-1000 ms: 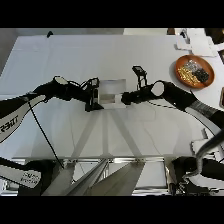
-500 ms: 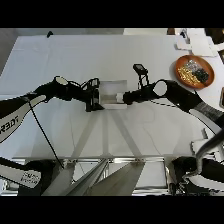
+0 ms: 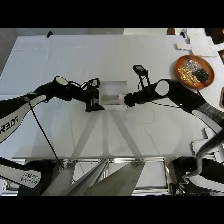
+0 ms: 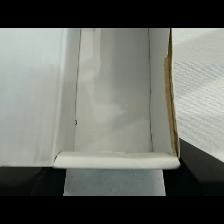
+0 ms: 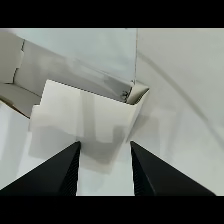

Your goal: Fold the box and place the chain.

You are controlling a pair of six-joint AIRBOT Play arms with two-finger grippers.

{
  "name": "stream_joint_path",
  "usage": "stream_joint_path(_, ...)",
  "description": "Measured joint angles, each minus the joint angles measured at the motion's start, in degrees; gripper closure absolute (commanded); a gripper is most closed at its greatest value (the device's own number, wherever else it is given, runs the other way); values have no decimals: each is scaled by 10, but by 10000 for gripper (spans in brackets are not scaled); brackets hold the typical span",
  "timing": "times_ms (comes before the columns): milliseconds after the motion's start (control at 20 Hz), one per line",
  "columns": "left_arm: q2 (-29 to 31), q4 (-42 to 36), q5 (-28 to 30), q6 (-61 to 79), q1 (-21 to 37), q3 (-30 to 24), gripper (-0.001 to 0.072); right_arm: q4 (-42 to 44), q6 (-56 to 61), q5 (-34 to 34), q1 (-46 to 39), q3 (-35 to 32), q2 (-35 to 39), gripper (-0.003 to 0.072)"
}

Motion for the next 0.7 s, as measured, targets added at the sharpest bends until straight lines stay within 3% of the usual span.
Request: stream_joint_path(700,0,-2,0,-1,0,0,501,-8,-90,32,-59,0,53,371)
